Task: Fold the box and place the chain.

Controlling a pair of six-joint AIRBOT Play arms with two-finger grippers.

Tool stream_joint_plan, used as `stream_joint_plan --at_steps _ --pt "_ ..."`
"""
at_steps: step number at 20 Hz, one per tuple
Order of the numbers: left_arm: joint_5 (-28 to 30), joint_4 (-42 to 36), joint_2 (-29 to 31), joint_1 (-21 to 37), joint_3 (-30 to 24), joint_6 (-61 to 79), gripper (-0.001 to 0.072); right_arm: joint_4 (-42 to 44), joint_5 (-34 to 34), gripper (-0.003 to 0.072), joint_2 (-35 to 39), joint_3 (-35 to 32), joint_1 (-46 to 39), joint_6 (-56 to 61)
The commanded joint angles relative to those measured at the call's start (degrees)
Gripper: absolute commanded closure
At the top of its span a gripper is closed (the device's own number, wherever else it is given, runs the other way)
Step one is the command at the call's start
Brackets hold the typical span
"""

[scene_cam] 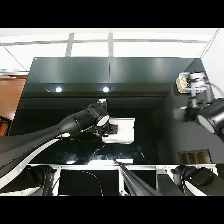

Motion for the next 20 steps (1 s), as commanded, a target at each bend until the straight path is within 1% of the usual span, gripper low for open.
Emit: stream_joint_plan --at_steps 1,2,3,4,6,7,8,9,10,11,12,13,15,17,19,20 --pt "0.5 0.0 0.0 0.0 0.0 0.0 0.0683 -8.5 -23.2 0.0365 0.2 -5.2 -16.1 9.7" --pt "0.5 0.0 0.0 0.0 0.0 0.0 0.0683 -6.6 -29.4 0.0365 -1.5 -5.0 -20.9 13.9" --pt "0.5 0.0 0.0 0.1 0.0 0.0 0.0683 -2.8 -34.5 0.0365 -4.1 -3.8 -25.5 14.5" --pt "0.5 0.0 0.0 0.1 0.0 0.0 0.0683 2.1 -36.9 0.0364 -7.5 -1.5 -29.9 14.5" --pt "0.5 0.0 0.0 0.1 0.0 0.0 0.0683 13.4 -37.7 0.0363 -15.2 5.0 -37.0 11.7" --pt "0.5 0.1 0.0 0.1 0.0 0.0 0.0683 20.2 -37.6 0.0316 -19.6 9.1 -40.0 7.6" --pt "0.4 0.1 0.0 0.1 0.0 0.0 0.0683 26.9 -37.5 0.0079 -23.7 12.9 -42.1 3.2" --pt "0.3 0.1 0.0 0.1 0.0 0.0 0.0683 34.9 -36.0 -0.0034 -28.3 17.5 -43.8 -5.9" --pt "0.3 0.1 0.0 0.1 0.0 0.0 0.0683 42.1 -32.7 -0.0034 -32.8 22.3 -44.7 -14.4" --pt "0.3 0.1 0.0 0.1 0.0 0.0 0.0683 48.2 -28.1 -0.0032 -38.0 27.8 -45.6 -18.8" --pt "0.3 0.1 0.0 0.1 0.0 0.0 0.0683 52.0 -23.4 -0.0031 -42.8 32.8 -46.1 -18.7" --pt "0.2 0.1 0.0 0.1 0.0 0.0 0.0682 53.9 -18.3 -0.003 -47.6 38.2 -46.3 -15.6" --pt "0.1 0.1 0.0 0.1 0.0 0.0 0.0683 53.8 -10.2 -0.003 -55.2 47.0 -46.2 -8.4" --pt "0.0 0.0 0.0 0.1 0.0 0.0 0.0683 53.6 -6.7 -0.003 -60.0 52.2 -45.8 -4.9" --pt "-0.1 0.0 0.0 0.1 0.0 0.0 0.0683 53.2 -7.2 -0.0029 -62.0 53.3 -45.6 -2.4" --pt "-0.1 0.0 0.0 0.1 0.0 0.0 0.0683 52.3 -7.6 0.0015 -62.4 53.3 -45.6 -0.9"
